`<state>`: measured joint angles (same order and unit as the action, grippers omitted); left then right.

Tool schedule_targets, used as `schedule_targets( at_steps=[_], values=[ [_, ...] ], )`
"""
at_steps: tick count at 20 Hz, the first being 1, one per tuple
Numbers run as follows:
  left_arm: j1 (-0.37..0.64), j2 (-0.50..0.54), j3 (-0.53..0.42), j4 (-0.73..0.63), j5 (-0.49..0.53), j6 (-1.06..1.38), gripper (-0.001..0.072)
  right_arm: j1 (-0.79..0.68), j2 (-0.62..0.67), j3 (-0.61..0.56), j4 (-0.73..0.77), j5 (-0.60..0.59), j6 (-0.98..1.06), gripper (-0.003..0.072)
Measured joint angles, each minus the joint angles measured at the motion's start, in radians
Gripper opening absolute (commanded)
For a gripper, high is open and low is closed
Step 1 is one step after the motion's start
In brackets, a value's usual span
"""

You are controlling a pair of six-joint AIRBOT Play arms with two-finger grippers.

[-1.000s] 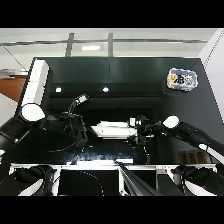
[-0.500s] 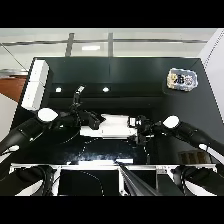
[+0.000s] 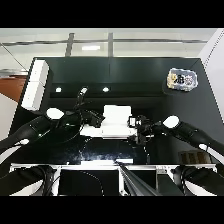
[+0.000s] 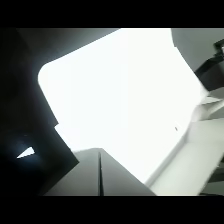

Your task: Fold the box and place the chain.

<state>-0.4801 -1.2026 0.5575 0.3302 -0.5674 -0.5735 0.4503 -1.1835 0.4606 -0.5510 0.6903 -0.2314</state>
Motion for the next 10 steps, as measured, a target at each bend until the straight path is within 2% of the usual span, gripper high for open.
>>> schedule_targets(
  at_steps=[3, 6, 7, 8, 9, 10],
  values=[
    [0.0, -0.017, 0.002, 0.007, 0.003, 0.014, 0.003, 0.0, 0.0, 0.0, 0.0, 0.0, 0.0, 0.0468],
    [0.017, -0.004, 0.023, 0.088, -0.002, 0.019, 0.0037, 0.0, 0.0, 0.0, 0.0, 0.0, -0.001, 0.0468],
    [0.032, 0.011, 0.034, 0.13, -0.02, 0.019, 0.0128, 0.0, 0.0, 0.0, 0.0, 0.001, -0.001, 0.0467],
    [0.051, 0.029, 0.044, 0.169, -0.037, 0.019, 0.0312, 0.0, 0.0, 0.0, 0.0, 0.001, 0.0, 0.0468],
    [0.076, 0.052, 0.052, 0.209, -0.063, 0.018, 0.0586, 0.0, 0.0, 0.0, 0.0, 0.001, 0.0, 0.0468],
    [0.1, 0.073, 0.057, 0.245, -0.092, 0.017, 0.071, 0.0, 0.0, 0.0, 0.0, 0.001, 0.0, 0.0468]
  ],
)
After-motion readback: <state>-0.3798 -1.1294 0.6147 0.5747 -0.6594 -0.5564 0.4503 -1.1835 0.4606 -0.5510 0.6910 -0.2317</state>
